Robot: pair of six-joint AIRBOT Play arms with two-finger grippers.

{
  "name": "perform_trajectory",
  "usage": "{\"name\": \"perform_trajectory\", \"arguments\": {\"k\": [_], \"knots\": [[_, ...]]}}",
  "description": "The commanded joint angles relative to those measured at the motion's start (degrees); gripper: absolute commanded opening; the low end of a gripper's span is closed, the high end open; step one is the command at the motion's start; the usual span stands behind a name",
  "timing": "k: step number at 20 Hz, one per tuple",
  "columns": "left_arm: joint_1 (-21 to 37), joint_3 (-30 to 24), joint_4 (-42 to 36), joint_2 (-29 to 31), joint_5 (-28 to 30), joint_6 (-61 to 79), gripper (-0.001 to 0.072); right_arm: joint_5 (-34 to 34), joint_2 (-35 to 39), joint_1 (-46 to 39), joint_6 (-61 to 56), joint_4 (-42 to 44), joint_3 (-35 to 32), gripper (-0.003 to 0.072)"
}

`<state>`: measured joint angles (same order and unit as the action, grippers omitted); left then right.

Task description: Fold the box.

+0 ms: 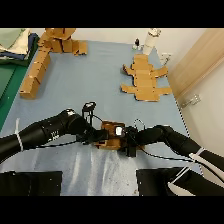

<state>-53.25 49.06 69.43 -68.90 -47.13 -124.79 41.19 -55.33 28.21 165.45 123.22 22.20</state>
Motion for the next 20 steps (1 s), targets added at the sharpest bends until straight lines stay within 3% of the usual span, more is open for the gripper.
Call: {"name": "perform_trajectory", "arguments": {"k": [1, 7, 15, 20], "knots": [[-0.96, 3.08, 3.08, -3.41, -3.37, -2.67, 0.0499, 0.0, 0.04, -0.02, 0.0, 0.02, 0.04, 0.0513], [-3.56, 10.29, 9.27, -10.23, -9.73, -6.97, 0.0499, 0.0, 0.04, -0.02, 0.0, 0.02, 0.04, 0.0513], [-4.28, 15.17, 12.22, -15.58, -13.75, -8.87, 0.0499, 0.0, 0.04, -0.02, 0.0, 0.02, 0.04, 0.0512], [-4.28, 15.43, 11.15, -18.1, -13.94, -8.74, 0.0499, 0.0, 0.04, -0.02, 0.0, 0.02, 0.04, 0.0513]]}}
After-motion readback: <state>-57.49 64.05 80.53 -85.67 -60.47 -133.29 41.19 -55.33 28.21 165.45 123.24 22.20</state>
